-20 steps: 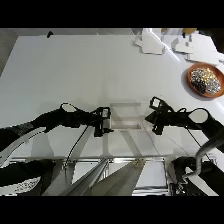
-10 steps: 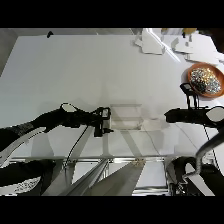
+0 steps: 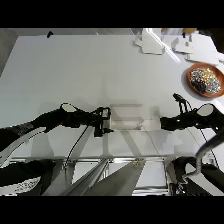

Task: Fold the box and place the chain.

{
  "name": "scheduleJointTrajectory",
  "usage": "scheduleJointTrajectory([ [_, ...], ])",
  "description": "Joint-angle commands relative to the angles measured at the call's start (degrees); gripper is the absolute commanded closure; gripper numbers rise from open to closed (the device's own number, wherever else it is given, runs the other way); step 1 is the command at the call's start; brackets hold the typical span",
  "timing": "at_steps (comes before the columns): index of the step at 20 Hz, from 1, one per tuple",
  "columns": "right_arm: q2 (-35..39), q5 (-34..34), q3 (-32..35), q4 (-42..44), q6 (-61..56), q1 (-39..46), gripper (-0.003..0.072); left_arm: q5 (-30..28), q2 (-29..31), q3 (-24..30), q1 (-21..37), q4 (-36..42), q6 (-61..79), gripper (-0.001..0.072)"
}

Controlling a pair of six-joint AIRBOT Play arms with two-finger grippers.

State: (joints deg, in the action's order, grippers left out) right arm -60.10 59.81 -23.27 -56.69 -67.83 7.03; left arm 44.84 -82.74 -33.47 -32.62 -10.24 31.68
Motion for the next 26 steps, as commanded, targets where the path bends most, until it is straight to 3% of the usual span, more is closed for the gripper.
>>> scheduleJointTrajectory([
  [1,-2.16,0.83,0.31,8.07,3.52,-2.78,0.0668,-0.02,0.02,0.02,0.02,-0.02,0.00,0.0501],
  [4,-1.53,0.20,0.31,15.74,7.41,-4.33,0.0668,-0.02,0.02,0.02,0.02,-0.02,0.00,0.0501],
  [7,-1.51,-0.74,0.31,18.18,8.35,-6.80,0.0665,-0.02,0.02,0.02,0.02,-0.02,0.00,0.0501],
  [11,-1.11,-0.94,0.31,19.87,8.39,-8.39,0.0581,-0.02,0.02,0.02,0.02,-0.02,0.00,0.0501],
  [16,-0.87,-2.10,-0.15,18.97,10.14,-8.37,0.0588,-0.02,0.02,0.02,0.02,-0.02,0.00,0.0501],
  [19,2.05,-3.67,-3.04,17.46,14.91,-7.21,0.0652,0.00,0.02,0.02,0.02,-0.02,0.00,0.0501],
  [21,4.31,-3.74,-5.35,15.65,21.18,-5.92,0.0652,-0.02,0.02,0.02,0.02,-0.02,0.00,0.0501],
  [24,5.18,-3.32,-5.68,13.79,41.05,-5.99,0.0642,-0.02,0.02,0.02,0.02,-0.02,0.00,0.0501],
  [26,5.18,-2.01,-5.66,13.81,55.91,-7.32,0.0504,-0.02,0.02,0.02,0.02,-0.02,0.00,0.0501],
])
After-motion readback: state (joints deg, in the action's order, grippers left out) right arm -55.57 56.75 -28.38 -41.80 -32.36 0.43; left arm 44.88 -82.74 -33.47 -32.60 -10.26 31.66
